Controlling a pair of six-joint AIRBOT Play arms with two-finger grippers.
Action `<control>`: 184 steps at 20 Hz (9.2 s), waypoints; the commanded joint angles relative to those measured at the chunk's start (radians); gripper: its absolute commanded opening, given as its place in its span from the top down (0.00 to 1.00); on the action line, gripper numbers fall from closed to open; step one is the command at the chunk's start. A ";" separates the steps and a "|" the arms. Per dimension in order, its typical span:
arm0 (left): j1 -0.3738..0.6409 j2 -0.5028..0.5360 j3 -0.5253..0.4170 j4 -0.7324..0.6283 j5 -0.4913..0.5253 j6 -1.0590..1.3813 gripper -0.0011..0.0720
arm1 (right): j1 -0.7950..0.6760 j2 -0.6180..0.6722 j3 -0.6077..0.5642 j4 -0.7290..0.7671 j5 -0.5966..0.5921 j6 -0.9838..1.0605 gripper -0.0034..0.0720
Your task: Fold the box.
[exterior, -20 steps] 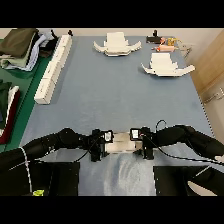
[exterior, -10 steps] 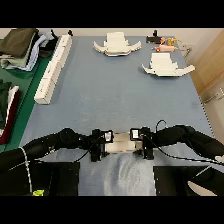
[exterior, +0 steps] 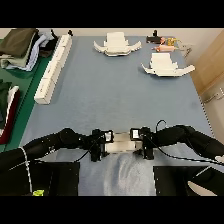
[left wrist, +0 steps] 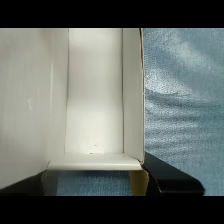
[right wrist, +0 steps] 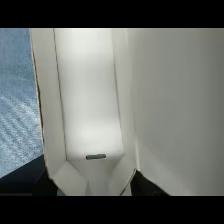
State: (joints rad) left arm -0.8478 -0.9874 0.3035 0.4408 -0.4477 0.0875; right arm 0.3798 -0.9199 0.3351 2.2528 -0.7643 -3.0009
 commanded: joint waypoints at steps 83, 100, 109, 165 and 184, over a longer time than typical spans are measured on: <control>0.000 0.000 0.001 0.000 0.000 0.000 0.38 | 0.000 0.061 0.426 -0.385 -0.224 1.170 0.95; 0.000 0.000 0.001 0.000 0.000 0.000 0.38 | 0.056 0.180 0.085 -0.360 -0.141 0.406 0.10; 0.000 0.000 0.001 0.000 0.000 0.000 0.38 | 0.135 0.129 0.085 -0.371 -0.055 0.399 0.59; 0.000 0.000 0.001 0.000 0.000 0.001 0.38 | -0.068 0.059 0.180 -0.732 -0.523 1.762 0.95; 0.000 0.000 0.001 0.000 0.000 0.000 0.38 | -0.066 0.130 0.183 -0.306 -0.345 1.515 0.95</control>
State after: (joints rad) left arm -0.8486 -0.9874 0.3035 0.4416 -0.4477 0.0898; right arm 0.3119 -0.8097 0.5140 1.9324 -1.0950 -1.4822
